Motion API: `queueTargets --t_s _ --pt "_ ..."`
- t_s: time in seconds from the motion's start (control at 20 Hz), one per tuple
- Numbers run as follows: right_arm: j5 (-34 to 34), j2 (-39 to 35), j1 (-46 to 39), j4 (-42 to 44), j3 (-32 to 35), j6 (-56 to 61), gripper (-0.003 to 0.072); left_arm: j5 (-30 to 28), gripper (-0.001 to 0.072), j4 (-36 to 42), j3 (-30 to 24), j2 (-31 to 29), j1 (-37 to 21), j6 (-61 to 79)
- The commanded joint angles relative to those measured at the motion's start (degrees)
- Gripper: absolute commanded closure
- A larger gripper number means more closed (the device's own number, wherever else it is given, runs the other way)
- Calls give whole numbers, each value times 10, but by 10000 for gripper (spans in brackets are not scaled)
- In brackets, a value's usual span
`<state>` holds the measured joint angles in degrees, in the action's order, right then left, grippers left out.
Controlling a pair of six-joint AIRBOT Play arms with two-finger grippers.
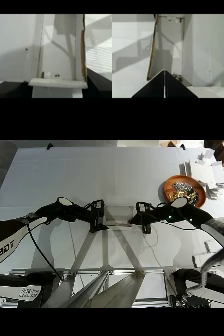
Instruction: Fold the box and place the chain.
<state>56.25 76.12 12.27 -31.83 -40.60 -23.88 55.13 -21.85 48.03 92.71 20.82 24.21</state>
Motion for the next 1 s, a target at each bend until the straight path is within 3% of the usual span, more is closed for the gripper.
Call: queueTargets --t_s 0.0,0.2,0.4,0.5,0.6,0.85,0.95 --pt "9 -46 -9 -56 0 38 674 0 432 0 0 0 0 -1" --pt "24 -146 -68 -119 0 125 674 0 432 0 0 0 0 -1" --pt "-9 -207 -164 -192 0 460 676 0 432 0 0 0 0 -1" --pt "-11 -190 -191 -260 0 577 680 0 432 0 0 0 0 -1" --pt "29 -151 -196 -290 0 654 680 0 432 0 0 0 0 -1" --pt "64 -64 -169 -249 18 761 683 0 432 0 0 0 0 -1" --pt "68 -30 -168 -160 34 748 683 0 432 0 0 0 0 -1"
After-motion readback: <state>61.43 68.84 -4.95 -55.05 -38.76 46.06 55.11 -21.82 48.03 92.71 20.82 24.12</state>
